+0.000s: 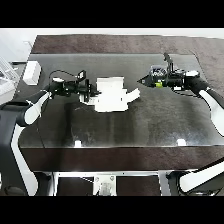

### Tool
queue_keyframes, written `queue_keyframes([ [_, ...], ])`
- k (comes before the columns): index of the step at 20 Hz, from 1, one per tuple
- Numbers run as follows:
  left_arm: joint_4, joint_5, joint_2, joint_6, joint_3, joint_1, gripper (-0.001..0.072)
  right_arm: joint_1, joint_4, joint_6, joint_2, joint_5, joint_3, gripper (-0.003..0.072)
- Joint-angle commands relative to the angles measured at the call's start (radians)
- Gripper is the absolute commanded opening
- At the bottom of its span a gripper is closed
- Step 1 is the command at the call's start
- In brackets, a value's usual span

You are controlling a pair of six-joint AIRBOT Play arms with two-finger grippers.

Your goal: Fold the box and place the chain.

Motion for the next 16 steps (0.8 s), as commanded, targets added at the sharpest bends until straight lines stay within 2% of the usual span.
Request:
queue_keyframes([
  [1,0.002,0.013,-0.001,0.000,0.000,0.001,0.0020,0.011,0.027,-0.044,0.053,0.023,0.000,0.0298],
  [3,0.003,0.013,-0.001,0.000,0.000,0.001,0.0021,0.024,0.024,-0.045,0.095,0.066,0.000,0.0267],
  [5,0.002,0.013,-0.001,0.000,0.000,0.001,0.0020,0.041,0.018,-0.074,0.101,0.157,-0.001,0.0002],
  [9,0.002,0.010,-0.001,0.000,0.000,0.001,0.0020,0.066,-0.035,-0.074,0.084,0.162,-0.038,0.0004],
  [16,0.003,-0.012,-0.001,0.001,0.000,0.003,0.0018,0.070,-0.044,-0.074,0.080,0.199,-0.084,0.0004],
])
